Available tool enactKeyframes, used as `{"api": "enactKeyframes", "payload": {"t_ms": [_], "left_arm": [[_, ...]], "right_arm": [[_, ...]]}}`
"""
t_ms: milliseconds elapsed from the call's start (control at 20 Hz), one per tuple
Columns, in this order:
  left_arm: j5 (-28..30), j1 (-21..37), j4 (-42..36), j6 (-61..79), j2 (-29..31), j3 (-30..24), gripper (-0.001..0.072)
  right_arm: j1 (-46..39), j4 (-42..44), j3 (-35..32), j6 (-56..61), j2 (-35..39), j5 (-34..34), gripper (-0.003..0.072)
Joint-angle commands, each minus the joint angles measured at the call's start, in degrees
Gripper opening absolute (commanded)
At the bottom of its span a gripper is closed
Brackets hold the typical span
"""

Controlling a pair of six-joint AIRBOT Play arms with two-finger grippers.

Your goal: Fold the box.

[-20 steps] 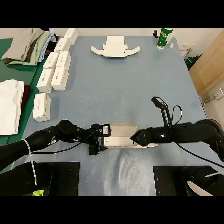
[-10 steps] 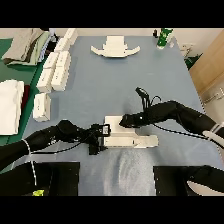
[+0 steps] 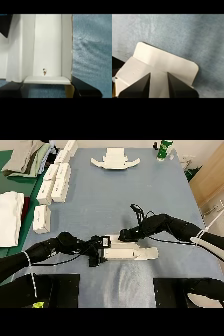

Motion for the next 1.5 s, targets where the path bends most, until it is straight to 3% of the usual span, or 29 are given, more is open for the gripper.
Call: {"api": "enactKeyframes", "payload": {"t_ms": [0, 200, 400, 650, 800, 900, 1100, 1150, 1200, 1450], "left_arm": [[0.0, 0.0, 0.1, 0.1, 0.0, 0.0, 0.0466], [0.0, 0.0, 0.1, 0.1, 0.0, 0.0, 0.0466], [0.0, 0.0, 0.1, 0.1, 0.0, 0.0, 0.0466], [0.0, 0.0, 0.1, 0.1, 0.0, 0.0, 0.0466], [0.0, 0.0, 0.1, 0.1, 0.0, 0.0, 0.0466], [0.0, 0.0, 0.1, 0.1, 0.0, 0.0, 0.0466], [0.0, 0.0, 0.1, 0.1, 0.0, 0.0, 0.0466], [0.0, 0.0, 0.1, 0.1, 0.0, 0.0, 0.0466], [0.0, 0.0, 0.1, 0.1, 0.0, 0.0, 0.0466], [0.0, 0.0, 0.1, 0.1, 0.0, 0.0, 0.0466]], "right_arm": [[0.0, -0.3, 0.2, -0.3, 0.0, 0.1, 0.0334], [-0.9, -3.2, 0.1, -0.3, 7.2, -1.5, 0.0334], [-1.1, -12.0, 0.1, -0.5, 19.8, -4.3, 0.0334], [-1.1, -21.1, -1.4, -15.2, 31.6, -22.1, 0.0334], [-1.1, -23.9, -4.8, -18.7, 35.5, -27.0, 0.0334], [-0.9, -25.7, -7.0, -21.9, 35.6, -26.4, 0.0334], [2.1, -30.4, -10.2, -30.6, 32.6, -19.1, 0.0359], [2.6, -31.5, -10.4, -33.8, 30.8, -17.4, 0.0478], [3.1, -31.6, -10.4, -37.1, 29.1, -16.2, 0.053], [6.4, -31.1, -10.4, -43.9, 23.2, -10.7, 0.053]]}}
